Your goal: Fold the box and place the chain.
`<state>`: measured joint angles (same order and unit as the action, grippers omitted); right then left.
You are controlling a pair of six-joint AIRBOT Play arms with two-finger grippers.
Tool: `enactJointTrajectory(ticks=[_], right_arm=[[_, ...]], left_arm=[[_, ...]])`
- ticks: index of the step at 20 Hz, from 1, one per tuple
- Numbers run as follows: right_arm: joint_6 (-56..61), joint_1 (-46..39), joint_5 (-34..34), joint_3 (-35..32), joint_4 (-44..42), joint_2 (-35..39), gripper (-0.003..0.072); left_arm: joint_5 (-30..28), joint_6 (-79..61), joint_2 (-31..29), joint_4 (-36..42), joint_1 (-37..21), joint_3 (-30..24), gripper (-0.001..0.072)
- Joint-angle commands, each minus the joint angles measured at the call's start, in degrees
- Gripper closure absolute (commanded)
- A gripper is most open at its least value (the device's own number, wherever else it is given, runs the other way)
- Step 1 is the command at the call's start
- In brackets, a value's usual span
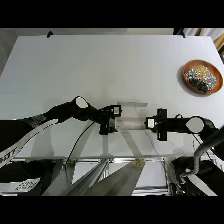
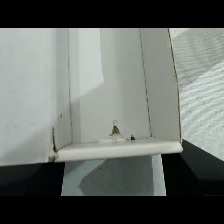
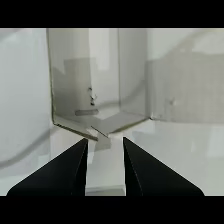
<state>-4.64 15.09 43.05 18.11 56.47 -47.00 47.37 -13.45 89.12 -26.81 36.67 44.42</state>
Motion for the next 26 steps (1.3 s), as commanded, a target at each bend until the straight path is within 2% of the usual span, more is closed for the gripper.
enactJointTrajectory(ticks=[1, 4, 6, 10, 16, 23, 26], right_arm=[[-0.37, 2.99, -2.32, -0.02, -0.28, -0.04, 0.0468], [-0.35, 3.06, -2.82, -0.02, -0.15, -0.04, 0.0469], [-0.35, 3.85, -2.47, -0.02, -0.22, -0.04, 0.0529], [-0.37, 6.62, -2.64, -0.02, -1.03, -0.17, 0.0529], [-0.50, 6.75, -8.55, -0.02, -1.03, -0.42, 0.0529], [-8.20, 9.97, -9.51, -0.02, -4.26, -3.80, 0.0522], [-8.96, 10.32, -9.88, -0.02, -4.26, -4.61, 0.0299]], left_arm=[[-0.02, 0.00, -0.04, -0.02, -0.02, -0.02, 0.0376], [-0.02, -0.02, -0.04, -0.02, -0.02, -0.02, 0.0376], [-0.02, -0.02, -0.04, -0.02, -0.02, -0.02, 0.0376], [-0.02, -0.02, -0.02, -0.02, -0.02, -0.02, 0.0376], [-0.02, 0.00, -0.04, -0.02, -0.02, -0.02, 0.0376], [-0.02, -0.02, -0.04, -0.02, -0.02, -0.02, 0.0376], [-0.02, -0.02, -0.04, -0.02, -0.02, -0.02, 0.0376]])
